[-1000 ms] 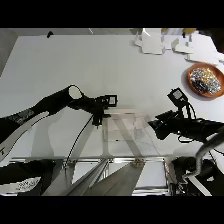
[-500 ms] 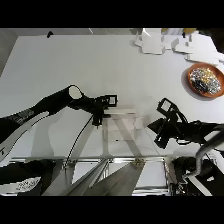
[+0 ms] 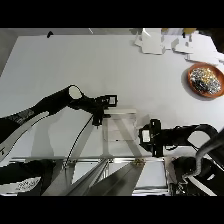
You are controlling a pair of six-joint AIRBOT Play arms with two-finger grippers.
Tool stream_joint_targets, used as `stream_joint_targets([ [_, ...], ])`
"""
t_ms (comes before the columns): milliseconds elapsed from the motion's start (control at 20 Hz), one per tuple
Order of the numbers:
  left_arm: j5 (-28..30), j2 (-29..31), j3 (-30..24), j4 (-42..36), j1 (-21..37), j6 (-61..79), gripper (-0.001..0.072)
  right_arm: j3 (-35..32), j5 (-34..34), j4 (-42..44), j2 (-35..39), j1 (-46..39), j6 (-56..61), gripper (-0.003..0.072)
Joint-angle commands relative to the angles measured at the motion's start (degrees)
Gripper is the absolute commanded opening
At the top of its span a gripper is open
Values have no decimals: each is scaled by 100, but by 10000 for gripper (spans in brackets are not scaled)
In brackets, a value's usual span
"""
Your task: Fold the box and place the chain.
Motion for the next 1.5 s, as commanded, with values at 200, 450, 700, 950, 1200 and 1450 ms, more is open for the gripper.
stream_joint_targets([
  [200,-2,4,4,-2,-2,2,11,-791,-2181,-505,-35,1366,33,681],
  [450,-2,4,7,0,-2,2,11,-872,-2957,-726,-734,1513,210,680],
  [700,-4,4,7,-2,-2,2,11,-684,-3034,-258,-931,1025,205,679],
  [950,-2,4,4,0,-2,2,11,-319,-2964,15,-935,688,155,679],
  [1200,-4,4,4,-2,-2,2,11,-297,-2632,732,-935,81,-490,680],
  [1450,-2,4,7,0,-2,0,11,-297,-2361,1268,-946,-269,-1082,688],
])
